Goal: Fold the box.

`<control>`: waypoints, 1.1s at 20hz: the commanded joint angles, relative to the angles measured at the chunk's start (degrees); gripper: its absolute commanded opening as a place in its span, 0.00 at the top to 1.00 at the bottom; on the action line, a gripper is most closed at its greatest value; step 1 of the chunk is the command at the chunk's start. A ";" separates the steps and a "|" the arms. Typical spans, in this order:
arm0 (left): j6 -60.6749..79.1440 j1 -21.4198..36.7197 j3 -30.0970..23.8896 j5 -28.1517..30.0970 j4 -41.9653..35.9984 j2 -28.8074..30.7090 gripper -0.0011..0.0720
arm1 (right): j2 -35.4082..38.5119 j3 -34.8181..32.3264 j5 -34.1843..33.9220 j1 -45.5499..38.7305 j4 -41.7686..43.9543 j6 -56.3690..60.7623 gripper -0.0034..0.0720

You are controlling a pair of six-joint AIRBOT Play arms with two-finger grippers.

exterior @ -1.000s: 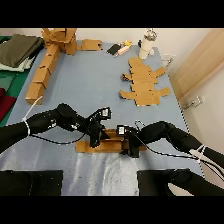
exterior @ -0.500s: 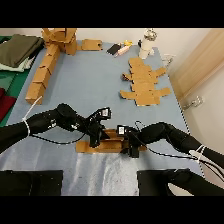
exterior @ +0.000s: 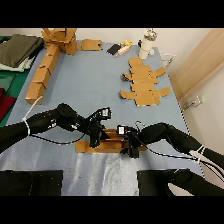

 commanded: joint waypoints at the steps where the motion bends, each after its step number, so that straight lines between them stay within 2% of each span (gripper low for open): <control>1: 0.00 0.04 -0.02 0.02 0.02 0.00 0.97 | 0.04 -0.04 -0.20 0.07 -0.04 0.04 0.29; 13: -0.04 0.04 -0.02 0.66 -0.02 -0.13 0.97 | 0.02 -0.04 -0.20 0.07 -0.02 0.04 0.29; 16: -3.80 0.20 -0.02 0.74 0.07 -0.11 0.97 | 0.02 -0.04 -0.20 0.07 -0.02 0.04 0.29; 17: -5.18 0.42 -0.02 0.63 0.09 -0.09 0.94 | 0.04 -0.04 -0.20 0.07 -0.02 0.04 0.29; 18: -6.62 0.57 -0.02 1.01 0.09 -0.07 0.48 | 0.02 -0.04 -0.20 0.07 -0.04 0.04 0.29; 19: -10.16 0.87 0.00 1.18 -0.07 -0.04 0.18 | 0.02 -0.04 -0.20 0.07 -0.04 0.04 0.29; 22: -18.71 2.58 0.24 -0.31 1.73 0.13 0.18 | 0.04 -0.04 -0.20 0.07 -0.04 0.04 0.29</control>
